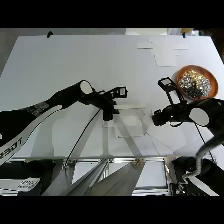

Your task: Fold the box and place the chain.

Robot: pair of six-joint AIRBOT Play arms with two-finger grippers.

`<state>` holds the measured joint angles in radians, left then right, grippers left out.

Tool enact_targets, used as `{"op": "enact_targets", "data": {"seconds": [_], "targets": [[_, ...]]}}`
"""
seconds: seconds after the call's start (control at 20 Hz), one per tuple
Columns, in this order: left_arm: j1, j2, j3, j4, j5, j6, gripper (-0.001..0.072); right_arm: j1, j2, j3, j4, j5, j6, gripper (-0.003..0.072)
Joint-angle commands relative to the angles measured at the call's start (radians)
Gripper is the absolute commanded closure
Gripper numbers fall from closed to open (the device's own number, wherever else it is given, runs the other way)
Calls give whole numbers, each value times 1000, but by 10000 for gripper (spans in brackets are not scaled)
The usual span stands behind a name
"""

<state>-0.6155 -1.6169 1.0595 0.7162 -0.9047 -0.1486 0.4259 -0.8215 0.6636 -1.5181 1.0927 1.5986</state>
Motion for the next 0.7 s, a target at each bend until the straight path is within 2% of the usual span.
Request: {"op": "enact_targets", "data": {"seconds": [0.0,0.65], "targets": [[-11,-1,-1,18,-5,-21,708,0,1,4,-61,7,-60,344],[-16,0,3,37,15,8,708,0,1,4,-76,14,-200,346]]}}
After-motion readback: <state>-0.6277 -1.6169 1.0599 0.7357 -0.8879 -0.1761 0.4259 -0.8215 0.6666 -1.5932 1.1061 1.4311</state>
